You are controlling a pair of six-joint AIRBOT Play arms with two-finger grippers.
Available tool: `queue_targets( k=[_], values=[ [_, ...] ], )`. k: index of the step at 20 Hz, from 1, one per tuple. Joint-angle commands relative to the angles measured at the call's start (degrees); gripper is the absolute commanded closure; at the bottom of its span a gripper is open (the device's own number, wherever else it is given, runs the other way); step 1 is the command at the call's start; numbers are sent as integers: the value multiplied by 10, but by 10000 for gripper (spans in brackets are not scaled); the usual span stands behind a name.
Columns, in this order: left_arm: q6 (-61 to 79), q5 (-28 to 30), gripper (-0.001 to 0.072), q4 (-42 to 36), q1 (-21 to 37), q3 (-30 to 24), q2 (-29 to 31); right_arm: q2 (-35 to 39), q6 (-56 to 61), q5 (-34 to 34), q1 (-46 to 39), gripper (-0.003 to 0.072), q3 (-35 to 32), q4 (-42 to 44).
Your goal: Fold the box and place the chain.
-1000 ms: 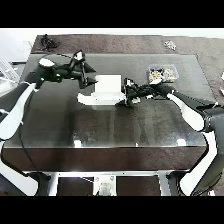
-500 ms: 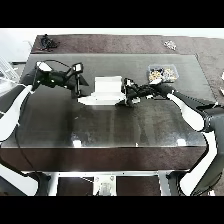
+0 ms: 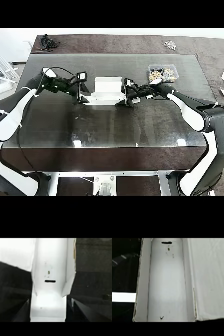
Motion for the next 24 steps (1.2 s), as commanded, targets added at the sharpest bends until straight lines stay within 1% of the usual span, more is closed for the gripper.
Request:
queue_targets(
  k=[1, 5, 7, 8, 9, 10, 11, 17, 20, 21, 22, 24],
  values=[
    [4, 10, 102, 0, -11, -2, -12, 0, 0, 0, 0, 99, 0, 0],
    [5, 39, 103, -3, -20, -2, -16, 0, 0, 0, 0, 98, -1, 0],
    [5, 45, 104, -7, -21, -2, -17, 0, 0, 0, 0, 98, -1, 0],
    [5, 48, 130, -7, -21, -2, -18, 0, 0, 0, 0, 98, -1, 0],
    [6, 49, 280, -7, -21, -2, -19, 0, 0, 0, 0, 98, -1, 0],
    [10, 49, 389, -7, -21, -2, -20, 0, 0, 0, 0, 98, -1, 0],
    [17, 49, 422, -8, -21, -2, -21, 0, 0, 0, 0, 98, -1, 0],
    [34, 51, 423, -46, -23, -2, -25, 0, 0, 0, 0, 98, -1, 0],
    [35, 68, 423, -50, -45, -2, -25, 0, 0, 0, 0, 98, -1, 0],
    [35, 80, 490, -50, -54, -2, -26, 0, 0, 0, 0, 98, -1, 0],
    [35, 92, 591, -50, -59, -2, -28, 0, 0, 0, 0, 99, -1, 0],
    [35, 106, 589, -52, -64, -2, -33, 0, 0, 0, 0, 98, -1, 0]
  ],
)
